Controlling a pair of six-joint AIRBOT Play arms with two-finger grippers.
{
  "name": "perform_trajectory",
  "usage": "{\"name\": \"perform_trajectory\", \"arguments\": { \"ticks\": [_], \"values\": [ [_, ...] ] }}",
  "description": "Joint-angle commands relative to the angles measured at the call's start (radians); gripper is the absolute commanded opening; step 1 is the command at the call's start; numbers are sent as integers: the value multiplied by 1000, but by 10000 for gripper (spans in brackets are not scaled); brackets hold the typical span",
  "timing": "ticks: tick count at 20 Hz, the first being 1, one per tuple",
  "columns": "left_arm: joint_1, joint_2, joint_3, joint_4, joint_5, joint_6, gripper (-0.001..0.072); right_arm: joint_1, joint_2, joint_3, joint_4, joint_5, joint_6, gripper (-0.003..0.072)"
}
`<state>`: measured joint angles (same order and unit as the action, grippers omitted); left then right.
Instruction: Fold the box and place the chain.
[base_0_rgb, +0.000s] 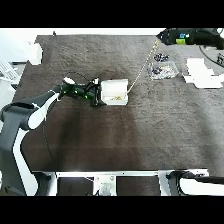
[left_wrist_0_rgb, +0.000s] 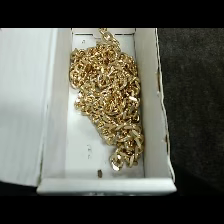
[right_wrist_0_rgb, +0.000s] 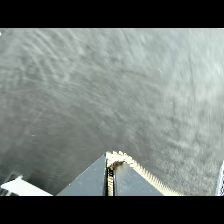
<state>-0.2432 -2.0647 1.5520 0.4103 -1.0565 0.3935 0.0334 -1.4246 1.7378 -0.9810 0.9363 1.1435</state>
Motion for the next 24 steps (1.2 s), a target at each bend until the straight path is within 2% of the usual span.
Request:
{"name": "perform_trajectory", "arguments": {
  "ticks": [1, 6, 10, 19, 24],
  "values": [
    [0, 0, 0, 0, 0, 0, 417, 109, 119, 0, -179, 38, 74, 12],
    [0, 0, 0, 0, 0, 0, 416, 258, 165, -1, -267, 74, 106, 13],
    [0, 0, 0, 0, 0, 0, 416, 297, 163, -27, -277, 71, 107, 13],
    [0, 0, 0, 0, 0, 0, 416, 369, 164, -18, -277, -111, 82, 13],
    [0, 0, 0, 0, 0, 0, 416, 431, 165, 11, -277, -150, 49, 13]
  ]
}}
